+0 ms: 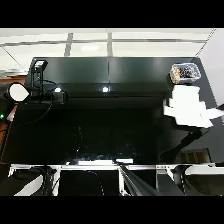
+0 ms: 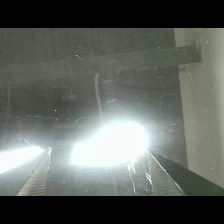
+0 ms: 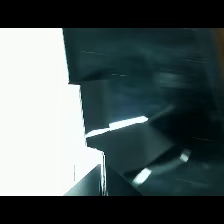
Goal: Fold the box and place the chain.
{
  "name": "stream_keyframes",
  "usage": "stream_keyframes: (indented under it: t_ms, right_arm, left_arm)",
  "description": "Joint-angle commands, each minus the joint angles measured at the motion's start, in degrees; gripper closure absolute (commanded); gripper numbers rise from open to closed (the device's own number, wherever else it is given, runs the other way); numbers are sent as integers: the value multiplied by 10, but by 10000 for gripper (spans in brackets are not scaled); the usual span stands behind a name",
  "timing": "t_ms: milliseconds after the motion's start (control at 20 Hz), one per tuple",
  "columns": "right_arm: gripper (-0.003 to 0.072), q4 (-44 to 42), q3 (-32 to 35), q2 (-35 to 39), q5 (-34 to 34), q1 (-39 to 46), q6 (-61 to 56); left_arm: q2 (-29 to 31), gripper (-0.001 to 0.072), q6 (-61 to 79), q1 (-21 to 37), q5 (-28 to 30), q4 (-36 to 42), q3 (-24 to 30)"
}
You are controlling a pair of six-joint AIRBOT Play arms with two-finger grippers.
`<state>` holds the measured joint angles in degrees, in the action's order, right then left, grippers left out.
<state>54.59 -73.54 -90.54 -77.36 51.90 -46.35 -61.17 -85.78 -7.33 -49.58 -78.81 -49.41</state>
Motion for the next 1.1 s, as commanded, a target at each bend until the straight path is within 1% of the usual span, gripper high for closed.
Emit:
stream_keyframes:
  t_ms: [0, 100, 150, 250, 350, 450, 500, 600, 700, 750, 800, 950, 1050]
  right_arm:
    - [670, -139, 108, 94, 5, -49, 39]
    - [670, -269, 198, 165, 7, -92, 97]
    - [670, -314, 246, 202, 26, -117, 116]
    - [670, -372, 352, 276, 97, -181, 136]
    - [670, -443, 462, 340, 194, -272, 150]
    - [670, -497, 535, 370, 283, -376, 162]
    - [670, -503, 553, 372, 321, -425, 162]
    - [669, -502, 567, 372, 391, -514, 158]
    - [669, -513, 567, 372, 436, -579, 157]
    - [669, -519, 567, 372, 452, -600, 157]
    - [669, -522, 567, 372, 458, -615, 157]
    - [669, -527, 567, 372, 457, -639, 153]
    - [669, -527, 567, 372, 457, -649, 153]
  left_arm:
    - [-1, 1, 0, 0, 1, 4, 0]
    - [-3, 1, 0, 0, 1, 23, 0]
    - [-5, 1, 0, 0, -1, 39, 0]
    - [-12, 1, 1, 0, 0, 77, 0]
    - [-30, 1, 5, -8, 8, 113, 0]
    - [-56, 1, 24, -21, 12, 152, 0]
    - [-71, 1, 47, -25, 9, 188, 0]
    - [-104, 1, 123, -27, -6, 307, 0]
    - [-141, 1, 198, -21, -23, 422, -2]
    - [-158, 1, 228, -18, -36, 458, -6]
    - [-177, 1, 247, -17, -48, 475, -12]
    - [-246, 0, 262, -19, -97, 483, -48]
    - [-295, 1, 278, -19, -147, 506, -77]
